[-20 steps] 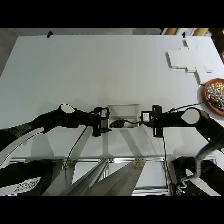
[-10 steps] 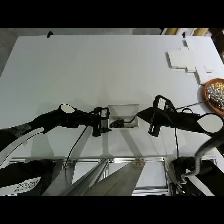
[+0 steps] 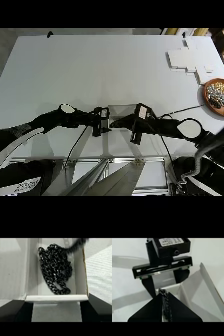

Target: Fold the box and place the chain.

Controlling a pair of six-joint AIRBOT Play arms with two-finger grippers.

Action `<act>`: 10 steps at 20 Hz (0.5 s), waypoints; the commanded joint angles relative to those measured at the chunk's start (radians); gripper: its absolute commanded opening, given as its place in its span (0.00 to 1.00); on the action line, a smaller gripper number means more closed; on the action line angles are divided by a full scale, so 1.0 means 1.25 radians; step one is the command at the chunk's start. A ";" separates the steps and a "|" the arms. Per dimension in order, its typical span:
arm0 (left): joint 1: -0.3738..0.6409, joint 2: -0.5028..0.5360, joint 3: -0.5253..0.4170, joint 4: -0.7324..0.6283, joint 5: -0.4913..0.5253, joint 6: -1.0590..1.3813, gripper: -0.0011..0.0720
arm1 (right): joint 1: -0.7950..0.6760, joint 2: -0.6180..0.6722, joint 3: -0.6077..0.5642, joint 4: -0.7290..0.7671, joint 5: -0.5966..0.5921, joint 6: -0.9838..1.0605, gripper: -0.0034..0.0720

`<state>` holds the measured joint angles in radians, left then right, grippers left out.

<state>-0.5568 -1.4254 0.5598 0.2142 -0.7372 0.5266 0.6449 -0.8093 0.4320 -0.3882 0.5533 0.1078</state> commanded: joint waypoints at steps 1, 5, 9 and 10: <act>0.000 0.000 0.000 0.000 0.000 0.000 0.11 | 0.055 -0.069 0.001 0.024 -0.108 -0.003 0.07; 0.000 0.000 0.000 0.000 0.000 0.000 0.11 | 0.033 -0.095 0.001 0.023 -0.159 -0.002 0.21; 0.000 0.000 0.000 0.000 0.000 0.000 0.11 | -0.024 -0.066 0.013 -0.017 -0.060 0.001 0.35; 0.000 0.000 0.000 0.000 0.000 0.000 0.11 | -0.050 -0.046 0.022 -0.059 -0.009 0.001 0.35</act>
<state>-0.5568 -1.4254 0.5598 0.2142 -0.7372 0.5262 0.6346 -0.8967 0.4438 -0.3885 0.4358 0.1059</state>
